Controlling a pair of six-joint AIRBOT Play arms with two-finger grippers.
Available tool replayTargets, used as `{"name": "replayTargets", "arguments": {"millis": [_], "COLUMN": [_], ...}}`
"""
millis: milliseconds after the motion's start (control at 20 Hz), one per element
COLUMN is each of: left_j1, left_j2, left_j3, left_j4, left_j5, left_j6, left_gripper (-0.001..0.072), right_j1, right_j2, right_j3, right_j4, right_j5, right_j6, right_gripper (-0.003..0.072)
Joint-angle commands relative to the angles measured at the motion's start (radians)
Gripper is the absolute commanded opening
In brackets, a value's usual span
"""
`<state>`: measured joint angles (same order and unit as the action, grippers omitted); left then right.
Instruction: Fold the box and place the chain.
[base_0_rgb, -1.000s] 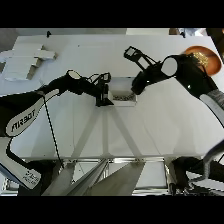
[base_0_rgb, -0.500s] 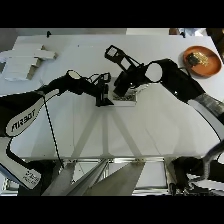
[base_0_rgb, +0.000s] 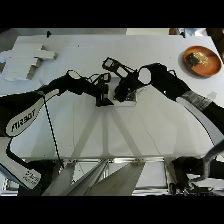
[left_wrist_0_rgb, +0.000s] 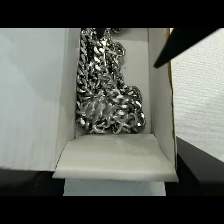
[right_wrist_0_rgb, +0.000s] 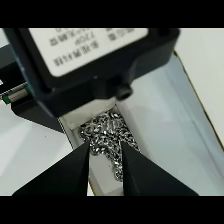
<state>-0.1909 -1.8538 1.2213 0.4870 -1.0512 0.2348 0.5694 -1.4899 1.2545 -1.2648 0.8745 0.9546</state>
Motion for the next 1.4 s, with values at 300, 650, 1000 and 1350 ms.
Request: {"name": "replayTargets", "arguments": {"millis": [300, 650, 1000, 1350], "left_j1": [0.0, 0.0, 0.0, 0.0], "left_j2": [0.0, 0.0, 0.0, 0.0], "left_j3": [0.0, 0.0, 0.0, 0.0], "left_j4": [0.0, 0.0, 0.0, 0.0], "left_j5": [0.0, 0.0, 0.0, 0.0], "left_j6": [0.0, 0.0, 0.0, 0.0], "left_gripper": [0.0475, 0.0475, 0.0475, 0.0475], "right_j1": [-0.297, -0.471, -0.423, -0.384], "right_j2": [0.14, -0.038, -0.237, -0.278], "right_j3": [0.0, 0.002, 0.106, 0.111], "right_j4": [0.008, -0.113, -0.175, -0.291], "right_j5": [0.123, 0.044, -0.005, 0.09], "right_j6": [0.042, 0.071, 0.232, 0.308], "right_gripper": [0.0222, 0.0404, 0.0455, 0.045]}}
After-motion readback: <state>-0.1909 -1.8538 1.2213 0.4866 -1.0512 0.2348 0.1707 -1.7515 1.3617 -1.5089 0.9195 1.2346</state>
